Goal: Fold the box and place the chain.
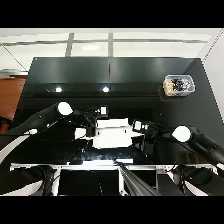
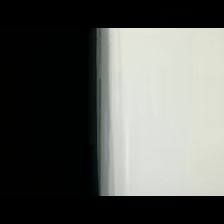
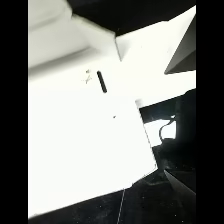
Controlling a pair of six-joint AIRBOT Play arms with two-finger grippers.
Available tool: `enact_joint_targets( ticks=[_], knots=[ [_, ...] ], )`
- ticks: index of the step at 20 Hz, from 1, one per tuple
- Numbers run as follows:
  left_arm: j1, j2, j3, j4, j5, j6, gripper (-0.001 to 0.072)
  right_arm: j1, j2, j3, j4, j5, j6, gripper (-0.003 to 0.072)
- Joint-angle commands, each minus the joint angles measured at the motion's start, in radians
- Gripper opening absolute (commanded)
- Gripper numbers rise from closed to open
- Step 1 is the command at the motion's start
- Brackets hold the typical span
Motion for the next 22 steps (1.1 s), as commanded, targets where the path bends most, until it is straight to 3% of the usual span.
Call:
enact_joint_targets(
  ticks=[1, 7, 22],
  knots=[
    [-0.001, -0.002, 0.000, 0.003, -0.001, 0.000, 0.0032, 0.052, -0.019, -0.013, -0.001, -0.067, -0.034, 0.0705],
    [-0.001, -0.004, 0.000, 0.007, 0.013, 0.001, 0.0033, 0.119, -0.054, -0.013, 0.029, -0.165, -0.047, 0.0705],
    [-0.001, -0.004, 0.000, 0.006, 0.005, 0.001, 0.0032, 0.203, -0.062, -0.008, 0.080, -0.271, -0.015, 0.0704]
  ],
)
